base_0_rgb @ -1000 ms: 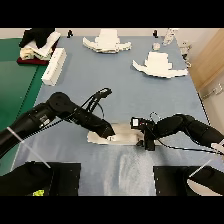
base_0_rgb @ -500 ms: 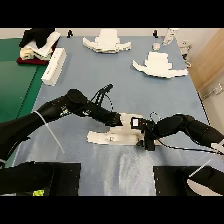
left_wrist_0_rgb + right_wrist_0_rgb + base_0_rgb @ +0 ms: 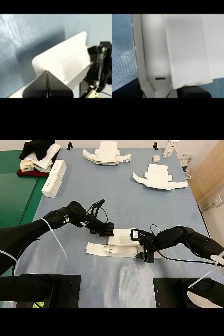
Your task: Fold the box.
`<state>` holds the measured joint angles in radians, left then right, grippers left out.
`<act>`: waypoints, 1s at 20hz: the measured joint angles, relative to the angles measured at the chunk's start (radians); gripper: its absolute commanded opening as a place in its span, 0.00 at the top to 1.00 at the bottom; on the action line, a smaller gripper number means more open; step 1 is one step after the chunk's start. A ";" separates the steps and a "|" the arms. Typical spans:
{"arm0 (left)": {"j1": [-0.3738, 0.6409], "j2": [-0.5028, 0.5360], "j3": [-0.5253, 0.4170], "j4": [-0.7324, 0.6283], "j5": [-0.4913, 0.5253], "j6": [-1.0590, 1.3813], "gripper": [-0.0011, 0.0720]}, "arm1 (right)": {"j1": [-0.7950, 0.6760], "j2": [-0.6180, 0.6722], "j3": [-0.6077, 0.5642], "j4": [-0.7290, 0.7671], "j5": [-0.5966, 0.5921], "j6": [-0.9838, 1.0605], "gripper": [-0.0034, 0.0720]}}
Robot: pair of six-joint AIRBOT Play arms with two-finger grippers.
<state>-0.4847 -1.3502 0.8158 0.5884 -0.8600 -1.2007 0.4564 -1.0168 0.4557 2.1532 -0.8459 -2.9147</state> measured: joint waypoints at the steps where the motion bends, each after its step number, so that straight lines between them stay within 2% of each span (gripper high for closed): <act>1: 0.003 -0.001 0.000 0.000 -0.006 -0.005 0.97 | 0.000 0.000 0.000 0.000 0.000 0.000 0.36; 7: 0.003 0.005 0.000 0.013 -0.028 0.008 0.97 | 0.000 0.000 0.000 -0.002 0.000 0.000 0.36; 10: 0.005 0.063 0.000 0.027 -0.032 0.057 0.97 | 0.000 0.000 0.000 -0.003 0.000 0.000 0.36; 14: 0.006 0.227 0.000 0.134 -0.031 0.108 0.97 | 0.000 0.000 0.000 -0.003 0.000 0.001 0.36; 19: -0.045 0.509 -0.047 0.317 -0.076 0.282 0.96 | 0.000 0.000 0.000 -0.003 0.000 0.001 0.36; 20: -0.066 0.554 -0.064 0.333 -0.081 0.338 0.58 | 0.000 0.000 0.000 -0.003 0.000 0.001 0.36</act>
